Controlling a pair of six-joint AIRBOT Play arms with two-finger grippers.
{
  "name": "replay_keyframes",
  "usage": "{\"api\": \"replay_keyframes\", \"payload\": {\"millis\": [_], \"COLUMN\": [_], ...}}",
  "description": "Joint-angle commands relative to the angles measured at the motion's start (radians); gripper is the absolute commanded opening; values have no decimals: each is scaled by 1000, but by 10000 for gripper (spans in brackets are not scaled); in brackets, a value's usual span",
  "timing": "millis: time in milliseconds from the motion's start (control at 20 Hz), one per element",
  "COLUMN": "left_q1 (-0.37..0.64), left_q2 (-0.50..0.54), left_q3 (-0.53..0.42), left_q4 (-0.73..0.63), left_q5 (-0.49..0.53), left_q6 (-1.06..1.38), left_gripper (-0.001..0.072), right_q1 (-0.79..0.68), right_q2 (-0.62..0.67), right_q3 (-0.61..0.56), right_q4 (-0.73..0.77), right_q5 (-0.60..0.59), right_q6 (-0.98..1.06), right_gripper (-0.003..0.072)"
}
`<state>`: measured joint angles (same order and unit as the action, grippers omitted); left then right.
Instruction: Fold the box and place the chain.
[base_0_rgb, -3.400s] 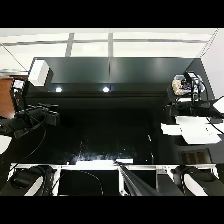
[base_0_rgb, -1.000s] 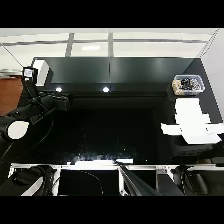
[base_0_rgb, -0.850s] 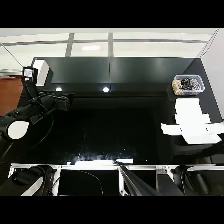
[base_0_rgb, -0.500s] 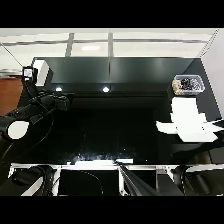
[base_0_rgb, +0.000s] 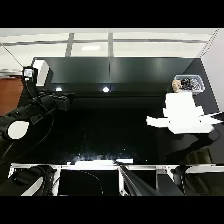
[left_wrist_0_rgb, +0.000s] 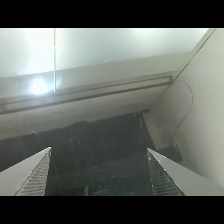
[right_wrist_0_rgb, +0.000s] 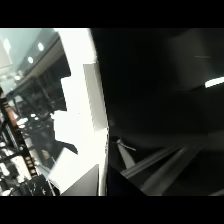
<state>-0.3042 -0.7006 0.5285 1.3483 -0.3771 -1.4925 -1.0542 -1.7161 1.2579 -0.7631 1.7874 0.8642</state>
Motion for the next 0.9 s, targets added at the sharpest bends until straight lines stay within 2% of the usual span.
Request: {"api": "replay_keyframes", "payload": {"millis": [0, 250, 400, 500, 700, 850], "left_q1": [-2, -8, -19, -27, -32, 2], "left_q2": [0, 0, -1, -2, -37, -89], "left_q3": [1, 1, 1, 1, 2, 3], "left_q4": [-3, -2, 0, -8, -180, -333], "left_q5": [-19, -67, -68, -90, -270, -333], "left_q6": [0, 1, 0, 0, 1, 22], "left_gripper": [706, 706, 706, 706, 690, 685], "right_q1": [90, 302, 524, 706, 1090, 1323], "right_q2": [188, 463, 640, 749, 907, 938], "right_q3": [-179, -471, -608, -657, -752, -837], "right_q4": [56, 125, 262, 281, 279, 256], "right_q5": [-69, -252, -439, -596, -846, -1067], "right_q6": [-1, 48, 48, 27, -69, -68], "right_gripper": [53, 54, 53, 54, 54, 54]}}
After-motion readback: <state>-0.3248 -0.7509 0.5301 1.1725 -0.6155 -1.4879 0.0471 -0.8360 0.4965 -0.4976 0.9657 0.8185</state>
